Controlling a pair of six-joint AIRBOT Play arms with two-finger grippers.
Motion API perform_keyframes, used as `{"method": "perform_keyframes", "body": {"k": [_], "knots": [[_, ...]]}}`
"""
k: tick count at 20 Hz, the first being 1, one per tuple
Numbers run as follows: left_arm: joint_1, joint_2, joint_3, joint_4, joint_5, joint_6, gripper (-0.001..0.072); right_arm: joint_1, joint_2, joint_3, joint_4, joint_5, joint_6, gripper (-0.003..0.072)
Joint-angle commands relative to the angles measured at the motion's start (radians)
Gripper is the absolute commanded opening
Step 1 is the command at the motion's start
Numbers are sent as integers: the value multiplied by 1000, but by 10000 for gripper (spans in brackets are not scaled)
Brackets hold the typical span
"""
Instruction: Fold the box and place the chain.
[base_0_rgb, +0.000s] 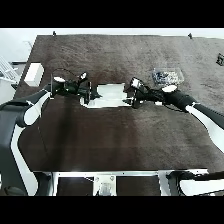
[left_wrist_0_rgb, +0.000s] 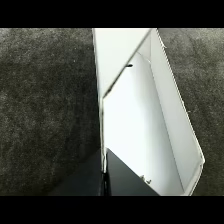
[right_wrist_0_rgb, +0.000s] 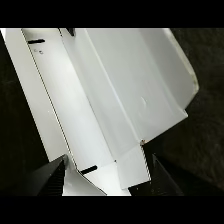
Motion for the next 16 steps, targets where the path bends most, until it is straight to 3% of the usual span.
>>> {"method": "perform_keyframes", "body": {"k": [1,9,16], "knots": [[0,-1,1,0,0,0,22,-27,-40,51,-22,126,-3,618],[0,-1,1,-3,0,0,22,-51,-146,150,-75,217,-3,618],[0,-1,1,-3,0,0,22,-90,-159,190,-87,275,2,618]]}}
